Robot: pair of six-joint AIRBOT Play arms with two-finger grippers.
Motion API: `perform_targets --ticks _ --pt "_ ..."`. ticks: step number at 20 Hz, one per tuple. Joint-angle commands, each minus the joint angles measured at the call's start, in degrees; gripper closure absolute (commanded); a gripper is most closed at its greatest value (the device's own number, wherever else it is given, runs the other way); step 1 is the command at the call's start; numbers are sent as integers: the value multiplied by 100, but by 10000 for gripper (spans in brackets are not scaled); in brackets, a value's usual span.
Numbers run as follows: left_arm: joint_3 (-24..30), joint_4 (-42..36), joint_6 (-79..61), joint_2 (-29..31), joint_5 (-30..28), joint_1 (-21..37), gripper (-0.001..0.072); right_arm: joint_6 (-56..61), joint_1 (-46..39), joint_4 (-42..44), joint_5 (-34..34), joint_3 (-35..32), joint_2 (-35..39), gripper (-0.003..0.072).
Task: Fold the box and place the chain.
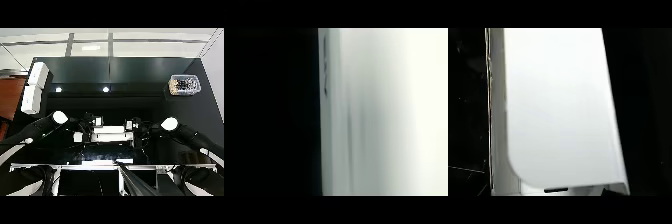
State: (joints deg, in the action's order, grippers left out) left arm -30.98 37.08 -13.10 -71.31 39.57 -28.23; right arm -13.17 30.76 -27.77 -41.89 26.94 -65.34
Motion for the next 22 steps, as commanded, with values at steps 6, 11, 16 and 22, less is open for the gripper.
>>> perform_targets --ticks 6,11,16,22 --pt "-109 -2 98 -2 52 7 678 109 101 -15 173 4 -282 93" --pt "-109 -2 114 -9 50 7 678 407 293 -284 411 4 -291 93" --pt "-109 0 116 -35 52 7 678 551 293 -389 474 2 -297 93" --pt "-109 0 116 -35 52 9 679 590 293 -402 507 2 -302 93"
